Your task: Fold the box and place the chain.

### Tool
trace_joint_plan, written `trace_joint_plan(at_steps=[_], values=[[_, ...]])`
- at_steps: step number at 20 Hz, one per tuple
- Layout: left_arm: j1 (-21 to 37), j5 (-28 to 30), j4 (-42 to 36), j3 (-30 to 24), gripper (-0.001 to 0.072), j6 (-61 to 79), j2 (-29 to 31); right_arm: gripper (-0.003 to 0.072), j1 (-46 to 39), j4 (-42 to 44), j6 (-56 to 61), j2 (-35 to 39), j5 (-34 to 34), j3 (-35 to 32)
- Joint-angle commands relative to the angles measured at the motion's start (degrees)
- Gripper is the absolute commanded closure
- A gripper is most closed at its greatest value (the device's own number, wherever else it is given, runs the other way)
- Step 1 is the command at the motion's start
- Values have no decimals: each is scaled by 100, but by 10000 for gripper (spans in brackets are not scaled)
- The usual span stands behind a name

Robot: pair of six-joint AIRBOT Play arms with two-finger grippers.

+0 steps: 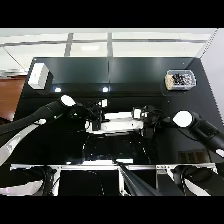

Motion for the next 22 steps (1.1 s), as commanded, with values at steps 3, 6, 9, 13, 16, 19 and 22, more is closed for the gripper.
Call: trace_joint_plan(at_steps=[3, 6, 9, 13, 16, 19, 22], values=[[-2, -2, 9, -2, 681, 7, 0, -22, -437, 743, -951, -258, 74, 33], [-2, -2, 9, -2, 681, 7, 0, -21, -448, 1626, -2142, -619, 256, 15], [-2, -2, 9, -2, 681, 7, 0, -21, -448, 2015, -2660, -1027, 341, 11], [-2, -2, 9, -2, 681, 7, 0, -22, -472, 1744, -2710, -1412, 328, -17], [-2, -2, 7, -2, 681, 7, 0, -21, -472, 1665, -2649, -1615, 310, -17], [-2, -2, 9, -2, 681, 7, 0, -21, -444, 1580, -2573, -1676, 275, -13], [-2, 0, 9, -2, 681, 7, 0, -22, -404, 1480, -2533, -1679, 256, -13]])
